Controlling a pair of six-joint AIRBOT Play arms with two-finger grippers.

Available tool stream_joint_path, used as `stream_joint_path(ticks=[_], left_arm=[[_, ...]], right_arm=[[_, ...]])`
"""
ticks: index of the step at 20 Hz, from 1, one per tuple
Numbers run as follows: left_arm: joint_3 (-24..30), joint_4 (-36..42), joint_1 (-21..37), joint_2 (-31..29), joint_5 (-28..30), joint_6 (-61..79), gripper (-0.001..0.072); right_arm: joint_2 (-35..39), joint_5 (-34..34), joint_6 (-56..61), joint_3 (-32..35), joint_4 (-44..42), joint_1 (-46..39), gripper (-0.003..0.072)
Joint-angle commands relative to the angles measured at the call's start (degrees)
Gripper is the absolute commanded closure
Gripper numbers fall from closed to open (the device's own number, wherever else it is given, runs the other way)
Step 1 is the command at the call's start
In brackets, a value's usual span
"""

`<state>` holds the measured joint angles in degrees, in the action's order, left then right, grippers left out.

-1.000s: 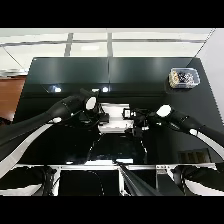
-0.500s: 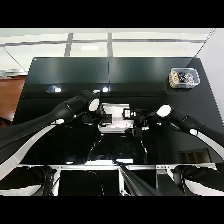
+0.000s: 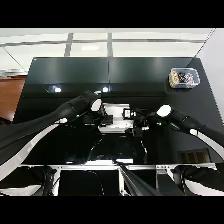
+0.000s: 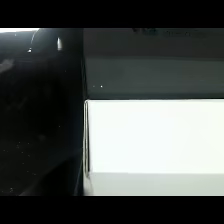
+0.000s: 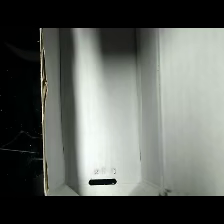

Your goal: Fold the box and place the chain.

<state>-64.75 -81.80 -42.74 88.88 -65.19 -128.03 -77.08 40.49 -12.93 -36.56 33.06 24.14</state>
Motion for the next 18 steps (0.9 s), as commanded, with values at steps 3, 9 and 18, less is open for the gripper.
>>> stream_joint_path(ticks=[3,9,18], left_arm=[[-0.8,-0.4,-0.1,0.3,-1.4,0.3,0.0608],[-0.8,-0.2,-0.1,0.3,-1.3,0.3,0.0586],[-0.8,-0.2,-0.1,0.3,-1.3,0.6,0.0685]], right_arm=[[0.0,0.0,0.0,0.0,0.0,0.0,0.0256],[0.0,0.0,0.0,0.0,0.0,0.0,0.0256],[0.0,0.0,0.0,0.0,0.0,0.0,0.0256]])
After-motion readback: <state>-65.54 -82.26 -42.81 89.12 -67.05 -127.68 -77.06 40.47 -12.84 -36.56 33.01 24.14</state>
